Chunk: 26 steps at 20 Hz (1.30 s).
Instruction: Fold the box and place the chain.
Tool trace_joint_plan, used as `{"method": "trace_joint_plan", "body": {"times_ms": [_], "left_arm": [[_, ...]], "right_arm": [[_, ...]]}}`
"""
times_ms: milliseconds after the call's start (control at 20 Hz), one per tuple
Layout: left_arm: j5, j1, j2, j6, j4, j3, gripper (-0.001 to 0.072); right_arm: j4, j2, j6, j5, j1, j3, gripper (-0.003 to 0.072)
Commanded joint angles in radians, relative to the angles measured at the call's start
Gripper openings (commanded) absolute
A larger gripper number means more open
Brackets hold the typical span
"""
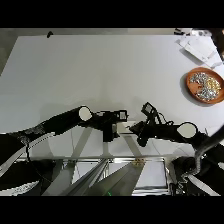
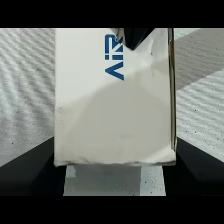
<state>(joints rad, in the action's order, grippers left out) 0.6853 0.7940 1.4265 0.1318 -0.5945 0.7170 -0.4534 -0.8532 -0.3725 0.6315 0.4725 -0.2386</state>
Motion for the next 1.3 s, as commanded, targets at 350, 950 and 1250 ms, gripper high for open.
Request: {"method": "trace_joint_plan", "body": {"times_ms": [350,950,1250], "left_arm": [[0.0,-0.001,-0.001,-0.001,0.0,0.0,0.0276],[0.0,-0.001,0.0,-0.001,0.0,0.0,0.0276],[0.007,-0.001,-0.001,0.0,0.0,0.0,0.0276]], "right_arm": [[-0.011,0.162,0.024,0.027,0.0,-0.042,0.0016],[-0.983,0.27,-0.859,0.688,-0.257,-0.439,0.001],[-1.001,0.155,-0.858,0.819,-0.502,-0.439,0.0011]]}}
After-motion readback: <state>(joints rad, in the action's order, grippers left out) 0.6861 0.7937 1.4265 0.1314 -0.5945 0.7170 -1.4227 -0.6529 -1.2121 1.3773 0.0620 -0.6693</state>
